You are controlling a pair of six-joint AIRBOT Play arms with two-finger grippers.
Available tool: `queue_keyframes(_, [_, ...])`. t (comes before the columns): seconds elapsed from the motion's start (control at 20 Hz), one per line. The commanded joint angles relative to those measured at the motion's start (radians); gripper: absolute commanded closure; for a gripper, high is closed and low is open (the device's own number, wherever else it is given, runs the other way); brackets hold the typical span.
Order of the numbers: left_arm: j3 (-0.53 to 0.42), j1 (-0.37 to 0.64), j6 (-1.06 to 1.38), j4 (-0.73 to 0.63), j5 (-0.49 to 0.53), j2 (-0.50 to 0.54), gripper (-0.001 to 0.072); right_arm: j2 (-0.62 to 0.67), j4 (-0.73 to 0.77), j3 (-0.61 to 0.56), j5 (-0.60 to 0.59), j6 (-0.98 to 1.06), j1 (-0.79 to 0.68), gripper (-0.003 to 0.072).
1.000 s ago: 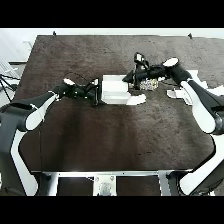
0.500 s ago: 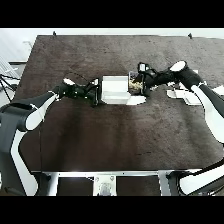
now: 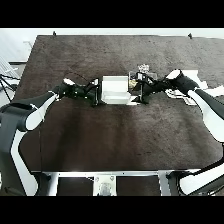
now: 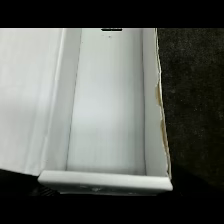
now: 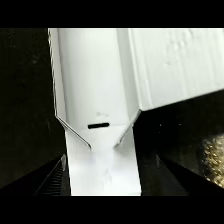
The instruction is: Fold the box and place the chain.
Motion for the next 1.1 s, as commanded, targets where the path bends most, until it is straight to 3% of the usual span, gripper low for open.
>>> queue_keyframes(0.0, [0.000,0.000,0.000,0.000,0.000,0.000,0.0260,-0.022,0.011,-0.006,-0.003,0.000,0.018,0.0069])
queue_keyframes(0.1, [0.000,0.000,0.000,0.000,0.000,0.000,0.0260,-0.032,0.011,-0.006,-0.004,-0.022,0.026,0.0077])
queue_keyframes(0.15, [0.000,0.000,0.000,0.000,0.000,0.000,0.0259,-0.037,0.012,-0.006,-0.005,-0.040,0.030,0.0209])
queue_keyframes(0.2, [0.000,0.000,0.000,0.000,0.000,0.000,0.0260,-0.040,0.020,-0.006,-0.007,-0.046,0.033,0.0277])
queue_keyframes(0.45, [0.000,0.000,0.000,0.000,0.000,0.000,0.0260,-0.049,0.150,-0.005,-0.007,-0.113,0.035,0.0346])
queue_keyframes(0.5, [0.000,0.000,0.000,0.000,0.000,0.000,0.0260,-0.053,0.170,-0.005,-0.007,-0.132,0.036,0.0413])
queue_keyframes(0.95, [0.000,0.000,0.000,0.000,0.000,0.000,0.0259,-0.077,0.202,-0.006,-0.049,-0.151,0.076,0.0418])
queue_keyframes(1.0, [0.000,0.000,0.000,0.000,0.000,0.000,0.0260,-0.078,0.202,-0.005,-0.052,-0.152,0.076,0.0408])
queue_keyframes(1.05, [0.000,0.000,0.000,0.000,0.000,0.000,0.0260,-0.078,0.203,-0.005,-0.052,-0.151,0.076,0.0319])
